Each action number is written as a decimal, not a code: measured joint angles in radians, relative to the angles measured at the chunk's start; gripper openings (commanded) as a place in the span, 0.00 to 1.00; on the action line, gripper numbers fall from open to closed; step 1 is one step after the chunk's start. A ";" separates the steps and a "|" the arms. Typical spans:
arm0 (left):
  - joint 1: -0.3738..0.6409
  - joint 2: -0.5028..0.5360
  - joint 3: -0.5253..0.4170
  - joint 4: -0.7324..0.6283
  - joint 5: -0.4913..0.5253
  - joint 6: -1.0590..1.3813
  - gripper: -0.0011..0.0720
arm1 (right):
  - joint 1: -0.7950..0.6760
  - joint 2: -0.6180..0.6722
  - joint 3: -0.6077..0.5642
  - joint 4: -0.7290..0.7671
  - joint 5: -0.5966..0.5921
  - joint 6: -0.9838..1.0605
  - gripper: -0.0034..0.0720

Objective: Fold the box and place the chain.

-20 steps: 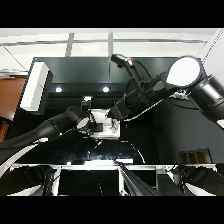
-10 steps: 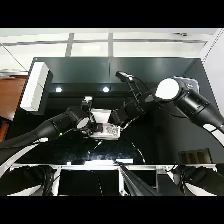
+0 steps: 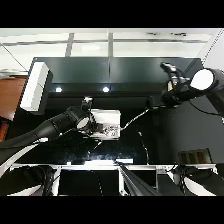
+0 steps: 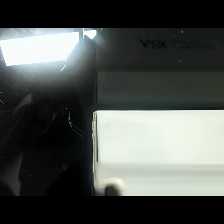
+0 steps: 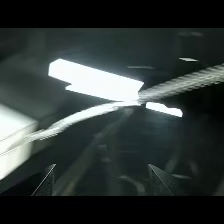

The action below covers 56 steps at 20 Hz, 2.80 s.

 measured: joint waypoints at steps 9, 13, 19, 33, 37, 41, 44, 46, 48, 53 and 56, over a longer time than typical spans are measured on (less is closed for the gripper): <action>0.000 0.000 0.000 0.000 0.000 0.000 0.06 | -0.121 -0.117 -0.121 -0.166 -0.443 0.427 1.00; 0.000 0.000 0.000 0.000 0.000 0.000 0.06 | -0.129 -0.192 -0.122 -0.185 -0.534 0.525 1.00; 0.000 0.000 0.000 0.000 0.005 0.000 0.06 | -0.144 -0.251 -0.122 -0.205 -0.597 0.563 0.96; 0.000 0.000 0.000 0.000 0.008 0.000 0.06 | -0.159 -0.282 -0.121 -0.200 -0.613 0.534 0.08; 0.000 0.000 0.000 0.000 0.008 0.000 0.06 | -0.159 -0.257 -0.121 -0.196 -0.571 0.520 0.08; 0.000 0.000 0.000 0.000 0.008 -0.001 0.06 | -0.159 -0.173 -0.102 -0.196 -0.491 0.428 0.08; 0.000 0.000 0.000 0.000 0.008 0.000 0.06 | -0.159 -0.062 -0.065 -0.194 -0.418 0.344 0.08; 0.000 0.000 0.000 0.000 0.008 0.000 0.06 | -0.158 0.035 -0.038 -0.143 -0.370 0.283 0.08; 0.000 0.000 0.000 0.000 0.007 0.000 0.06 | -0.149 0.137 -0.022 -0.051 -0.326 0.204 0.08; 0.000 0.000 0.000 0.000 0.003 -0.001 0.06 | -0.100 0.320 -0.008 0.224 -0.226 0.017 0.08; 0.000 0.000 0.000 0.000 -0.004 -0.002 0.06 | -0.047 0.358 -0.006 0.385 -0.192 -0.071 0.08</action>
